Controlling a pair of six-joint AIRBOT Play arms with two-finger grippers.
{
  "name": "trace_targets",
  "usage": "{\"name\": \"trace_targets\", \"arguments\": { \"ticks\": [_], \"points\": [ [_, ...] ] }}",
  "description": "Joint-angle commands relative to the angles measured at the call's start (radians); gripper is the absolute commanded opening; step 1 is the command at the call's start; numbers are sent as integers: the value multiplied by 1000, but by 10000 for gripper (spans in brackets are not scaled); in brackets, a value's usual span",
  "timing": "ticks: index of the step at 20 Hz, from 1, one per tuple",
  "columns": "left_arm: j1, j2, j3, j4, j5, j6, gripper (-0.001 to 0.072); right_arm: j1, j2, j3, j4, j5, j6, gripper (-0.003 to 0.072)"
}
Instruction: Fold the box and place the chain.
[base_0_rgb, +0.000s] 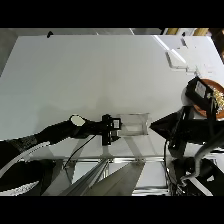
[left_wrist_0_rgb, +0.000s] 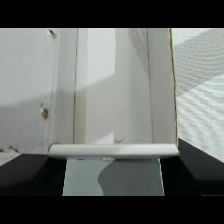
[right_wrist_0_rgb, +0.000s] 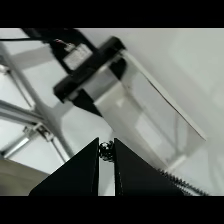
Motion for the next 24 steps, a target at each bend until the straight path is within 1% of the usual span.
{"name": "trace_targets", "arguments": {
  "ticks": [1, 8, 11, 13, 14, 15, 16, 18, 21, 22, 24],
  "points": [
    [0, 0, 0, 0, 0, 0, 273, 88, -8, -65, 47, -148, -53, 18],
    [0, 0, 0, 0, 0, 0, 273, 183, -134, -227, 68, -306, -216, 19],
    [0, 0, 0, 0, 0, 0, 273, 183, -211, -255, 37, -339, -243, 19],
    [0, 0, 0, 0, 0, 0, 273, 183, -257, -254, 1, -366, -301, 22],
    [0, 0, 0, 0, 0, 0, 273, 183, -269, -254, 2, -380, -335, 72],
    [0, 0, 0, 0, 0, 0, 273, 183, -272, -254, 3, -388, -369, 153],
    [0, 0, 0, 0, 0, 0, 273, 183, -270, -254, 1, -391, -394, 206],
    [0, 0, 0, 0, 0, 0, 273, 182, -259, -254, -31, -383, -438, 205],
    [0, 0, 0, 0, 0, 0, 273, 163, -203, -232, -129, -328, -514, 205],
    [0, 0, 0, 0, 0, 0, 273, 124, -172, -230, -134, -304, -605, 205],
    [0, 0, 0, 0, 0, 0, 273, 14, -114, -230, -143, -205, -946, 205]
  ]
}}
